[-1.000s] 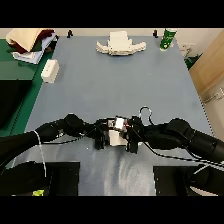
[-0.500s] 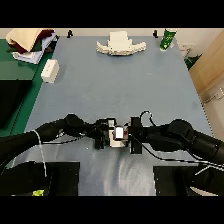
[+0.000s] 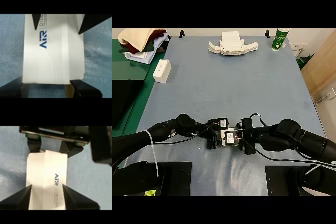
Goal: Fold the box.
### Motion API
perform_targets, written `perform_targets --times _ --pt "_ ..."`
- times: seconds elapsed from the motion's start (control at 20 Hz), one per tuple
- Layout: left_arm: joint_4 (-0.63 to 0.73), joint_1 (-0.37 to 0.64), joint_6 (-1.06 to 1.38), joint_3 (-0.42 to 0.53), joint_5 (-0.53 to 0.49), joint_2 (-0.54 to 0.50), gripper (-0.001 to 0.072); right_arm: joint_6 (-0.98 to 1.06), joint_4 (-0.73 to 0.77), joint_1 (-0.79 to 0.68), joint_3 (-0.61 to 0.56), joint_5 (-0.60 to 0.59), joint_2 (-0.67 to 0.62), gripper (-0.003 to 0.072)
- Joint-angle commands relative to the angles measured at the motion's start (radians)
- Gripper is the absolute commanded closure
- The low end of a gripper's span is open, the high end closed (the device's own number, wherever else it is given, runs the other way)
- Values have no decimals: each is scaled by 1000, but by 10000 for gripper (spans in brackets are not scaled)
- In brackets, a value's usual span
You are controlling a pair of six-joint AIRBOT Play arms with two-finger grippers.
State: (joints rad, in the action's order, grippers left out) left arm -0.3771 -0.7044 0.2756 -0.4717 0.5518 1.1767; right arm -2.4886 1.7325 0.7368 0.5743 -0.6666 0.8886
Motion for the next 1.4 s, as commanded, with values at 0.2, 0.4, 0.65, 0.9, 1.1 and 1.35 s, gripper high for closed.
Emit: perform_targets --times 0.2,0.4,0.65,0.9,1.1,1.35 --pt "0 0 0 -1 0 0 201 -7 -94 0 2 35 2 101" --pt "0 0 0 -1 0 0 201 -7 -93 1 2 35 -18 100" --pt "0 0 0 -1 0 0 201 -7 -95 1 2 40 -43 101" --pt "0 0 0 -1 0 0 201 -7 -96 0 3 60 -60 102" --pt "0 0 0 -1 0 0 201 -7 -103 0 3 79 -61 144" --pt "-1 0 0 -1 0 0 201 3 -105 -2 3 101 -34 187"
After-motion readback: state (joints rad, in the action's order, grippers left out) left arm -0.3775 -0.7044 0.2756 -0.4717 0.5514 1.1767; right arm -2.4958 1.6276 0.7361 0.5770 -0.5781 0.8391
